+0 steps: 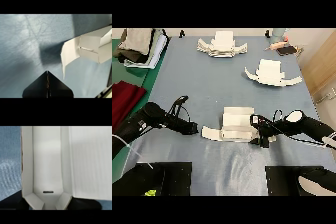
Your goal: Fold the box.
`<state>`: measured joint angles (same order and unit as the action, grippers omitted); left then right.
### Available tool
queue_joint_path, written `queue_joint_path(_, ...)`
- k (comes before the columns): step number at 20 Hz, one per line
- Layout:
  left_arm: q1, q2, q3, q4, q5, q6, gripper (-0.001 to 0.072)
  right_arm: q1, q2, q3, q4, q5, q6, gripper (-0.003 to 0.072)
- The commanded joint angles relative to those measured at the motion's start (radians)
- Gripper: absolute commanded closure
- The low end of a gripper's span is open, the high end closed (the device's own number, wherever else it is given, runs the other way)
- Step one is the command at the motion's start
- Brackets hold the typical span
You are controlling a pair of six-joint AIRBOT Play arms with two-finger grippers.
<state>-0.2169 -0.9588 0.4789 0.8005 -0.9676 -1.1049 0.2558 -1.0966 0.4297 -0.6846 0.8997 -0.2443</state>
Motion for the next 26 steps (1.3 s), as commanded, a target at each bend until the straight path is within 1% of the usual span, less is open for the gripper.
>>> queue_joint_path(1,-0.090,-0.090,-0.030,-0.190,0.113,0.076,0.0693,0.000,0.001,0.001,0.000,0.000,0.000,0.0119)
queue_joint_path(3,-0.196,-0.100,-0.027,-0.212,0.189,0.060,0.0693,0.000,0.001,0.001,0.000,0.000,0.000,0.0119)
queue_joint_path(5,-0.254,-0.098,-0.010,-0.246,0.217,0.056,0.0693,0.000,0.001,0.001,0.000,0.000,0.000,0.0119)
queue_joint_path(9,-0.262,-0.061,0.030,-0.255,0.193,0.015,0.0683,0.000,0.000,0.001,0.000,-0.001,0.000,0.0119)
queue_joint_path(10,-0.262,-0.059,0.033,-0.257,0.189,0.000,0.0412,0.000,0.001,0.001,0.000,0.000,0.000,0.0119)
queue_joint_path(11,-0.264,-0.060,0.034,-0.269,0.190,-0.020,0.0207,0.000,0.001,0.001,0.000,0.000,0.000,0.0119)
queue_joint_path(12,-0.269,-0.060,0.034,-0.278,0.191,-0.018,0.0253,0.000,0.001,0.001,0.000,0.000,0.000,0.0119)
queue_joint_path(16,-0.302,-0.060,0.038,-0.320,0.196,-0.018,0.0252,0.000,0.001,0.001,0.000,0.000,0.000,0.0119)
queue_joint_path(19,-0.334,-0.064,0.039,-0.338,0.229,-0.018,0.0251,0.000,0.000,0.001,0.000,0.000,0.000,0.0119)
queue_joint_path(21,-0.360,-0.087,0.039,-0.339,0.259,-0.018,0.0252,0.000,0.001,0.001,0.000,0.000,0.000,0.0119)
queue_joint_path(23,-0.368,-0.114,0.039,-0.361,0.262,-0.019,0.0253,0.000,0.001,0.001,0.000,0.000,0.000,0.0119)
queue_joint_path(26,-0.370,-0.116,0.040,-0.390,0.268,0.010,0.0251,0.000,0.001,0.001,0.000,0.000,0.000,0.0119)
